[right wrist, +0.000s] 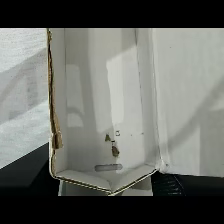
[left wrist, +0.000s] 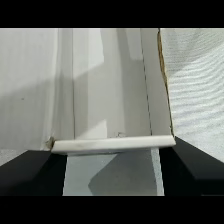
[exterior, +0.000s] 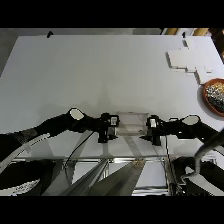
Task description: Fold the box and place the chain.
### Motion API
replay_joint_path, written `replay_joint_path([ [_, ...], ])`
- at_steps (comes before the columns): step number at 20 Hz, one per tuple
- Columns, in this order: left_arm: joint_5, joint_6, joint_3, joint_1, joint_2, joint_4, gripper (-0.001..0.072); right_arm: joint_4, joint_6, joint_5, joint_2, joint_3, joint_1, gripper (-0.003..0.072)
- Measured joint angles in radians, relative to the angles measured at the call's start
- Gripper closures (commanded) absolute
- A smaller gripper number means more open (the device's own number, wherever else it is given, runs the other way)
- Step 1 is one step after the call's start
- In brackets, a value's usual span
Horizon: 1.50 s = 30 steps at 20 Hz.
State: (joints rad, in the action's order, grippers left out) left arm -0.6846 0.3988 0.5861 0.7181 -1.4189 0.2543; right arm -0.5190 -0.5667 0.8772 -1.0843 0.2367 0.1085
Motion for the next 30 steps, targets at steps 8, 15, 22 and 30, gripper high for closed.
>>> replay_joint_path([
  [8,0.000,0.000,0.000,0.000,0.000,0.000,0.0378,-0.016,0.004,0.010,0.000,0.000,0.000,0.0223],
  [15,0.002,0.001,0.000,0.000,0.000,0.000,0.0378,-0.102,0.109,-0.019,0.080,-0.001,0.000,0.0005],
  [22,0.001,0.000,0.000,0.000,0.000,0.000,0.0378,-0.523,0.499,0.026,0.372,-0.001,0.000,0.0034],
  [30,0.001,0.000,0.000,0.000,0.000,0.000,0.0378,-0.370,0.653,0.099,0.649,-0.001,0.000,0.0549],
])
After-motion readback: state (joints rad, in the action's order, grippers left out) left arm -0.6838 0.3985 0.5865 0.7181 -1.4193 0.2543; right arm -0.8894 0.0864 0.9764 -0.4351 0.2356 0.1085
